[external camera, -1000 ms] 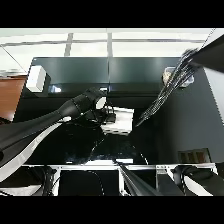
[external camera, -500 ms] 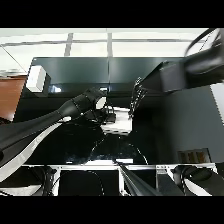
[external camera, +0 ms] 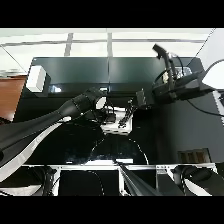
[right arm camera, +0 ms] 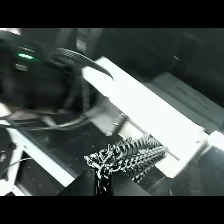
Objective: Fold the box and place the chain.
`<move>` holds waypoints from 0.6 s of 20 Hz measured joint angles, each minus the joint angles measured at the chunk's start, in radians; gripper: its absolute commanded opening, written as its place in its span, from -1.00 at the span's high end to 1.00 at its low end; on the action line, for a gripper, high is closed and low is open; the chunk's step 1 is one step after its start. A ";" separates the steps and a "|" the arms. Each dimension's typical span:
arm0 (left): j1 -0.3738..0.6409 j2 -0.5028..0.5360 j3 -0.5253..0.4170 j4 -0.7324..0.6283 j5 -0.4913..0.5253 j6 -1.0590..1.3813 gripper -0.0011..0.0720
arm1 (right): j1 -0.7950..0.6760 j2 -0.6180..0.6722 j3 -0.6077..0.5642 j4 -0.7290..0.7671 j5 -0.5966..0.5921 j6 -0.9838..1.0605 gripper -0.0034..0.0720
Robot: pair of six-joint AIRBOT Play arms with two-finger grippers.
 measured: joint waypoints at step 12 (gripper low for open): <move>0.000 0.000 0.000 0.000 0.000 0.000 0.90 | -0.031 0.010 -0.050 -0.024 0.145 -0.005 0.87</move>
